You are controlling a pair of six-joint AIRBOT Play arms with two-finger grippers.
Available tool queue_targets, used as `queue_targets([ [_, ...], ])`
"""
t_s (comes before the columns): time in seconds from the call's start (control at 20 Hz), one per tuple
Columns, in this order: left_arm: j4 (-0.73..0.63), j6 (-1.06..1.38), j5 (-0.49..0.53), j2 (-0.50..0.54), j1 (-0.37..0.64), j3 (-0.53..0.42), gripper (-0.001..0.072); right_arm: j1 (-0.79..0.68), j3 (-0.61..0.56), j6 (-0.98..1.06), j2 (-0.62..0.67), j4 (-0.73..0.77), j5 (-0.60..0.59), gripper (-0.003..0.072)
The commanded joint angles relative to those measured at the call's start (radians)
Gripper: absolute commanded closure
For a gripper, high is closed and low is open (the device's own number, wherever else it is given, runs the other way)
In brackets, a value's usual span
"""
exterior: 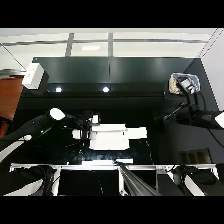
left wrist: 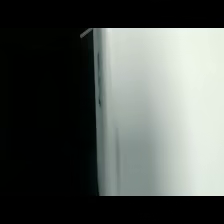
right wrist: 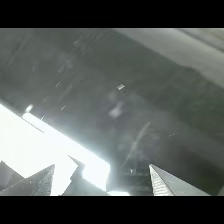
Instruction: Fold the box and place the chain.
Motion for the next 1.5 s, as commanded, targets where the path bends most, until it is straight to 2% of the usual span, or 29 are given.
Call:
queue_targets([
  [0.0, 0.011, -0.013, 0.019, -0.001, -0.005, 0.001, 0.0674, 0.000, -0.091, -0.198, -0.001, 0.113, -0.003, -0.0015],
  [0.15, 0.010, -0.013, 0.019, -0.001, -0.005, 0.001, 0.0674, 0.013, -0.127, -0.245, -0.004, 0.122, -0.016, -0.0024],
  [0.35, 0.010, -0.013, 0.019, -0.001, -0.005, 0.001, 0.0674, 0.187, -0.127, -0.303, -0.039, 0.100, -0.022, -0.0024],
  [0.5, 0.010, -0.013, 0.019, -0.001, -0.005, 0.001, 0.0674, 0.343, -0.127, -0.306, -0.127, 0.033, -0.140, -0.0024],
  [0.65, 0.010, -0.014, 0.019, -0.001, -0.005, 0.001, 0.0674, 0.446, -0.127, -0.380, -0.185, 0.034, -0.263, -0.0023],
  [1.05, 0.010, -0.017, 0.019, -0.001, -0.005, 0.001, 0.0674, 0.519, -0.129, -0.537, -0.278, 0.061, -0.165, -0.0023],
  [1.2, 0.010, -0.017, 0.019, -0.001, -0.005, 0.001, 0.0674, 0.553, -0.129, -0.634, -0.300, 0.134, -0.177, -0.0023],
  [1.45, 0.010, -0.019, 0.019, -0.001, -0.005, 0.001, 0.0674, 0.615, -0.129, -0.658, -0.311, 0.135, -0.264, -0.0023],
])
